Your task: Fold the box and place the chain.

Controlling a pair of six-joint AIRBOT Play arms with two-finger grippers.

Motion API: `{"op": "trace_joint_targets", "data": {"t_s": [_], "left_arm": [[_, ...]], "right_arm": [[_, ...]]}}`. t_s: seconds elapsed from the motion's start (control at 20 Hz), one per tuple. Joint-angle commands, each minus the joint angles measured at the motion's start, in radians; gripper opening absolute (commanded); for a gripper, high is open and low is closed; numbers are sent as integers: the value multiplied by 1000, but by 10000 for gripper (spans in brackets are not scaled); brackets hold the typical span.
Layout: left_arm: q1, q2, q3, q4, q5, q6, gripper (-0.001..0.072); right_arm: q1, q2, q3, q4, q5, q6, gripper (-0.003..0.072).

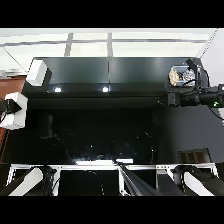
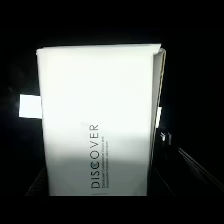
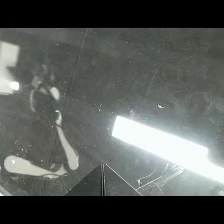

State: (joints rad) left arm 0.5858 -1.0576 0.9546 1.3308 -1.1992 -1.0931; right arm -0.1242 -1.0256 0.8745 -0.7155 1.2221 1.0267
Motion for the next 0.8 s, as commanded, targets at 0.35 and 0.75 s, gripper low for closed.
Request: {"op": "trace_joint_targets", "data": {"t_s": [0.35,0.75], "left_arm": [[-56,-205,42,-27,232,194,283],[-99,-491,315,-56,168,223,284]], "right_arm": [[0,0,1,0,-34,54,14],[0,0,1,0,-64,63,14]]}}
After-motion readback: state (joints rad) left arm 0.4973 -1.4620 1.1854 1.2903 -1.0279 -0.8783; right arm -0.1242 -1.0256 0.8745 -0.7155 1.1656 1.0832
